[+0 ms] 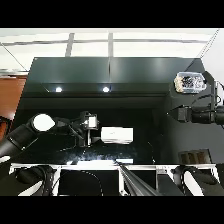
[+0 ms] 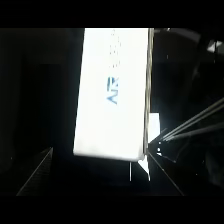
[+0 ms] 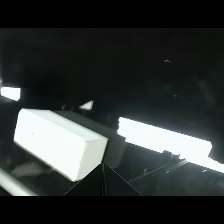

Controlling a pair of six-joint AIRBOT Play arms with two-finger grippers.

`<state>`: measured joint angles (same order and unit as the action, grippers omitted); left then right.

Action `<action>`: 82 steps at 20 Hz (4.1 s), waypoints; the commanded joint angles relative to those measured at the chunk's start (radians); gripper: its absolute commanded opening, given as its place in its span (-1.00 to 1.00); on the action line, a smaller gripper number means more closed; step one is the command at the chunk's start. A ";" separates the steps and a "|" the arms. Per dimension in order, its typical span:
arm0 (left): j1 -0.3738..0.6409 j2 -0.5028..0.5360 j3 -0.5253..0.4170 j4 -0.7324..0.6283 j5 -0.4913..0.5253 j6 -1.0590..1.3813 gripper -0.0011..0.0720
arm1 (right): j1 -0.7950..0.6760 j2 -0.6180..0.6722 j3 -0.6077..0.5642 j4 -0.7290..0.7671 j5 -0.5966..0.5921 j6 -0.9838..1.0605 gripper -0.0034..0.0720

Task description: Fold the box and place the chain.

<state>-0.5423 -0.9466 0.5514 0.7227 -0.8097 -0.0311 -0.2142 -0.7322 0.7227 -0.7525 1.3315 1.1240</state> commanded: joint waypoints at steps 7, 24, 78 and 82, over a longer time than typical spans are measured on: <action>-0.142 -0.240 0.153 -0.108 0.059 -0.055 0.98 | -0.016 0.006 -0.008 -0.024 -0.009 0.009 -0.90; -0.148 -0.314 0.183 -0.110 0.016 -0.108 0.98 | -0.016 0.006 -0.015 -0.027 -0.016 0.009 -0.90; 0.893 -1.098 1.270 0.381 0.025 -0.784 0.00 | -0.016 0.005 -0.015 -0.039 -0.124 0.133 -0.90; 0.893 -1.081 1.365 0.447 -0.075 -0.993 0.98 | -0.016 0.005 -0.014 -0.038 -0.098 0.133 -0.90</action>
<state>0.3489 -2.0220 1.8400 1.1076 -0.8082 -0.8692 -0.2302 -0.7265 0.7082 -0.7910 1.2179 1.2545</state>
